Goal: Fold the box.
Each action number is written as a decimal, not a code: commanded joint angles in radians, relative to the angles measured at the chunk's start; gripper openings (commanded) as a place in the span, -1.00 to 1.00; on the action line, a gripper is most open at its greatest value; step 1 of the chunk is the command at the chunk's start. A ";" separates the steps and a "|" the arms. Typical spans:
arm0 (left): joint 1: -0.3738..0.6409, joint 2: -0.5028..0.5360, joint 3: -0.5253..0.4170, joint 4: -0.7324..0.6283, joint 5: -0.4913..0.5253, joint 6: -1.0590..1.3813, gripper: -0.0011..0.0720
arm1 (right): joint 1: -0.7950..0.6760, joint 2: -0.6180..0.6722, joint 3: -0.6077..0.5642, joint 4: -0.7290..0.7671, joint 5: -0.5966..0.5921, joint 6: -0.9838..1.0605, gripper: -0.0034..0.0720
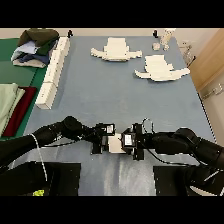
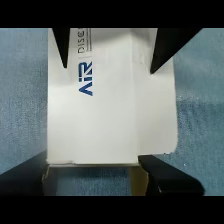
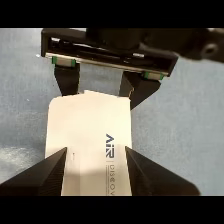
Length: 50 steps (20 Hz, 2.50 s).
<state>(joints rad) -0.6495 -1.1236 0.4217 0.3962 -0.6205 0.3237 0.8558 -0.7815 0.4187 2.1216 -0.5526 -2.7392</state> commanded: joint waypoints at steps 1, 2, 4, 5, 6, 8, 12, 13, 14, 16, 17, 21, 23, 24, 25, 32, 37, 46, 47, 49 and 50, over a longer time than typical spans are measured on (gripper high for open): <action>0.001 0.000 0.000 0.000 0.000 0.001 0.23 | 0.000 -0.010 0.000 -0.027 0.053 -0.031 0.59; 0.001 0.000 0.000 0.000 0.000 0.001 0.24 | 0.000 -0.010 0.000 -0.027 0.056 -0.031 0.59; 0.001 0.000 0.000 0.000 0.000 0.001 0.24 | 0.000 -0.009 0.000 -0.024 0.055 -0.031 0.59; 0.001 0.000 0.000 0.000 0.000 0.001 0.23 | 0.000 -0.006 0.000 -0.023 0.054 -0.031 0.59; 0.001 0.000 0.000 0.000 0.000 0.001 0.24 | 0.000 -0.002 0.000 -0.020 0.053 -0.031 0.59; 0.001 0.000 0.000 0.000 0.000 0.001 0.23 | 0.000 0.013 0.000 -0.018 0.047 -0.031 0.59; 0.001 0.000 0.000 0.000 0.000 0.001 0.23 | 0.000 0.049 0.000 -0.020 0.047 -0.031 0.59; 0.001 0.000 0.000 0.000 0.000 0.001 0.23 | 0.000 0.053 0.000 -0.020 0.048 -0.031 0.59; 0.001 0.000 0.000 0.000 0.000 0.001 0.24 | 0.000 0.054 0.000 -0.021 0.054 -0.031 0.59; 0.001 0.000 0.000 0.000 0.000 0.001 0.24 | 0.000 0.053 0.000 -0.048 0.080 -0.030 0.51; 0.001 0.000 0.000 0.000 0.000 0.001 0.23 | 0.000 0.053 0.000 -0.059 0.103 -0.030 0.43; 0.001 0.000 0.000 0.000 0.000 0.001 0.23 | 0.000 0.051 0.000 -0.061 0.145 -0.030 0.43; 0.001 0.000 0.000 0.000 0.000 0.001 0.23 | -0.001 0.040 -0.001 -0.061 0.144 -0.029 0.42; 0.001 0.000 0.000 0.000 0.000 0.001 0.23 | -0.001 0.027 -0.001 -0.061 0.144 -0.029 0.42; 0.001 0.000 0.000 0.000 0.000 0.001 0.23 | 0.000 0.010 0.000 -0.060 0.144 -0.029 0.17; 0.001 0.000 0.000 0.000 0.000 0.001 0.24 | 0.000 -0.014 0.000 -0.012 0.047 -0.029 -0.17; 0.001 0.000 0.000 0.000 0.000 0.001 0.24 | 0.000 -0.017 -0.001 0.014 0.038 -0.029 -0.17; 0.001 0.000 0.000 0.000 0.000 0.001 0.23 | 0.000 0.055 0.000 0.034 0.009 -0.017 0.58; 0.001 0.000 0.000 0.000 0.000 0.001 0.23 | 0.000 0.073 0.000 0.035 0.005 0.000 0.68; 0.001 0.000 0.000 0.000 0.000 0.001 0.23 | 0.000 0.116 0.000 0.034 0.002 0.069 0.68; 0.001 0.000 0.000 0.000 0.000 0.001 0.23 | -0.005 0.138 -0.001 0.032 0.002 0.131 0.63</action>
<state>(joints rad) -0.6487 -1.1236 0.4217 0.3973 -0.6228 0.3256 0.8547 -0.6945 0.4179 2.1532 -0.5419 -2.7129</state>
